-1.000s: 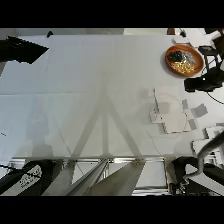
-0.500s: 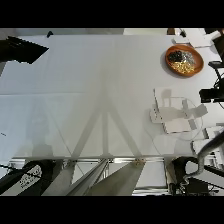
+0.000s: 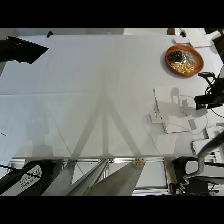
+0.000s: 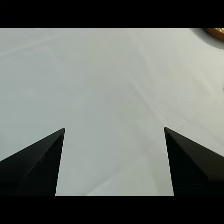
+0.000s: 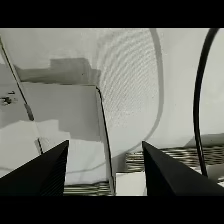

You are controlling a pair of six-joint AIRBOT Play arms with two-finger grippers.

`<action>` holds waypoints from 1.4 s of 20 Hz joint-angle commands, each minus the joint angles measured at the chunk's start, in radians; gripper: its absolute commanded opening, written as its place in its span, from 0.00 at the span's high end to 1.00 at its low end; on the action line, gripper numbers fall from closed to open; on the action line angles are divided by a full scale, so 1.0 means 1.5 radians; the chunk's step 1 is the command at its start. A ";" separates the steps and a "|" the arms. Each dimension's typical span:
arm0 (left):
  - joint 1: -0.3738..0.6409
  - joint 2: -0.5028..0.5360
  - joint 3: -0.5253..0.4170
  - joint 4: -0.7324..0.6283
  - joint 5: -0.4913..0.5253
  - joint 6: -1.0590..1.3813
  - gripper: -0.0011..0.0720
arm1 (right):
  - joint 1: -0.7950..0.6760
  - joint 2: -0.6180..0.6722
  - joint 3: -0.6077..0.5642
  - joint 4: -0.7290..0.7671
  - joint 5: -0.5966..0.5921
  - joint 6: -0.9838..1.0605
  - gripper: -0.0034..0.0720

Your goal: Fold the box and place the chain.

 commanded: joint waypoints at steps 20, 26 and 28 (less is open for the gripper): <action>0.001 0.001 0.000 0.000 0.000 0.000 0.03 | 0.035 0.166 0.000 0.457 -0.047 -0.163 0.95; 0.001 0.001 0.000 0.000 0.000 0.000 0.03 | 0.230 0.165 -0.036 0.565 -0.231 -0.184 0.95; 0.001 0.001 0.000 0.000 0.000 0.000 0.03 | 0.298 0.164 -0.065 0.588 -0.340 -0.184 0.95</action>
